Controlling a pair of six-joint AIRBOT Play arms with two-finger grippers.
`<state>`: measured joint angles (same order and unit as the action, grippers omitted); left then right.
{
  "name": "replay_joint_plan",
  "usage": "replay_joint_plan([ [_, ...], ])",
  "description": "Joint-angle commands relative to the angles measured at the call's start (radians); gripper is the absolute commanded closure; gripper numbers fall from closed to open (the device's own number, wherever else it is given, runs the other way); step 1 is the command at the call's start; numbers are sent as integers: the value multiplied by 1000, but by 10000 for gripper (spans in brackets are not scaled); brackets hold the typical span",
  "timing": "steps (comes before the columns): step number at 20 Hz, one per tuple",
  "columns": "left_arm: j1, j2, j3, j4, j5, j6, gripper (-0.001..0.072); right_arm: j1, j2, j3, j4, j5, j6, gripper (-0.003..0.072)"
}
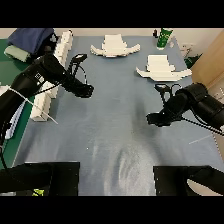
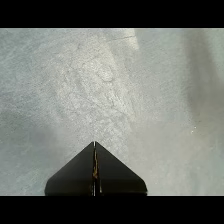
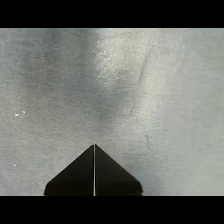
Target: Fold the box.
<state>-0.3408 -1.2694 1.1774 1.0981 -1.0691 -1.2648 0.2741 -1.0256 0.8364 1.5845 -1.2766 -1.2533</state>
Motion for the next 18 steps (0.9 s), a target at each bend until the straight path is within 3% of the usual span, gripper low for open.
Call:
replay_joint_plan([
  [1, 0, 0, 0, 0, 0, 0, 695, 1, 0, 1, 2, 9, 0, 682],
  [5, 0, 0, 0, 0, 0, 0, 695, 1, -3, 1, 82, 50, 13, 682],
  [9, 0, 0, 0, 0, 0, 0, 694, -29, -11, 29, 82, 158, 179, 681],
  [10, 0, 0, 0, 0, 1, 0, 695, -80, -34, 82, 50, 135, 179, 667],
  [11, -1, 0, 0, 0, 1, 0, 695, -151, -68, 158, 16, 98, 156, 494],
  [12, 0, 0, 0, 0, 1, 0, 695, -230, -109, 239, -11, 80, 106, 371],
  [14, -1, 0, 0, 0, 0, 0, 694, -423, -223, 437, -25, 69, 34, 370],
  [18, -2, 0, 0, 0, 1, 0, 695, -756, -560, 834, 101, 84, -70, 370],
])
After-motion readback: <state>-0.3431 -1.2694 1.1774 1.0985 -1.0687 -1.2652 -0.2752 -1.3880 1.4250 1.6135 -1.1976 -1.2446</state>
